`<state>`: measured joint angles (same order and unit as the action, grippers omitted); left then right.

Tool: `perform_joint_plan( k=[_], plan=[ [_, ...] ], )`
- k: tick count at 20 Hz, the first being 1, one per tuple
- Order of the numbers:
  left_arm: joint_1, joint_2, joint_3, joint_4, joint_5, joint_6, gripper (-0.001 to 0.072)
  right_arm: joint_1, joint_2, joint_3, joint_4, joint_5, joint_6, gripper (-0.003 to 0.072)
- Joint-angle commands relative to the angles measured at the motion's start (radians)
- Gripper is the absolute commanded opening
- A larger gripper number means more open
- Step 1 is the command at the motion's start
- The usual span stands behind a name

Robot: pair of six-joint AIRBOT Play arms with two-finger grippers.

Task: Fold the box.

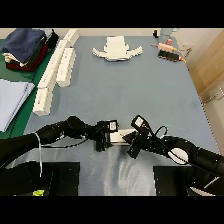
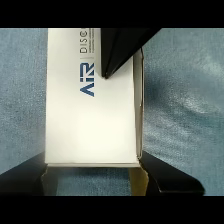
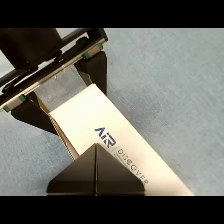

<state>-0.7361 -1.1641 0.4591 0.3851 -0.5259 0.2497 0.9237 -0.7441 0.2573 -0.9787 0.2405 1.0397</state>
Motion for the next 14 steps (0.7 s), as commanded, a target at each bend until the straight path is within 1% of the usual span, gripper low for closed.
perform_joint_plan(
  k=[1,11,14],
  plan=[
    [0.000,0.000,0.001,0.000,0.000,0.000,0.0401,0.020,-0.005,-0.035,0.053,0.001,0.000,0.0003],
    [0.000,0.000,0.001,0.000,0.000,0.000,0.0401,0.019,-0.002,-0.038,0.060,-0.010,0.000,0.0003],
    [0.000,0.000,0.001,0.000,0.000,0.000,0.0401,0.019,0.010,-0.015,0.055,-0.023,0.000,0.0003]
  ],
)
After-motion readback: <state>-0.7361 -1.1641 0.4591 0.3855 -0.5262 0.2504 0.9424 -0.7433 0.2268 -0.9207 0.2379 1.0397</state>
